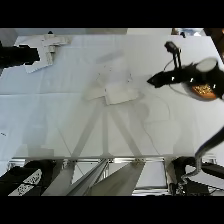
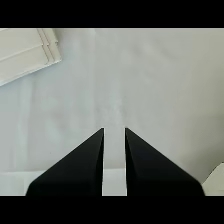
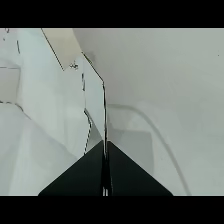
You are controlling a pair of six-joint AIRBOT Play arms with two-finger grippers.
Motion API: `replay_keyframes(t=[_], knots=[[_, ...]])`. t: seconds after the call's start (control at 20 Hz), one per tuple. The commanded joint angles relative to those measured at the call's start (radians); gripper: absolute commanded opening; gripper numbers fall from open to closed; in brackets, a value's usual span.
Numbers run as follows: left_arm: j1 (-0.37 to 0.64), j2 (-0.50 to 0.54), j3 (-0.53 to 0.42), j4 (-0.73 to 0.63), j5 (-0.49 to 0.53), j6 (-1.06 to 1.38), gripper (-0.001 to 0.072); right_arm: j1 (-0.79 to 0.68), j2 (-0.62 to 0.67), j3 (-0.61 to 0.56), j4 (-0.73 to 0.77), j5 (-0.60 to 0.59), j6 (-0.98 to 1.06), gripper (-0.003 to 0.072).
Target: Fold the box and place the chain.
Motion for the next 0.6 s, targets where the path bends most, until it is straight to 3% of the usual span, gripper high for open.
replay_keyframes(t=[0.0,0.25,0.55], knots=[[0.001,0.001,0.0,0.0,0.0,0.0,0.0142,0.003,0.088,-0.298,0.286,-0.324,-0.224,0.0012],[0.001,0.001,0.0,0.0,0.0,0.0,0.0142,0.033,0.095,-0.464,0.599,-0.454,-0.472,0.0013],[0.001,0.001,0.0,0.001,0.0,0.0,0.0142,0.034,0.095,-0.465,0.612,-0.451,-0.499,0.0015]])
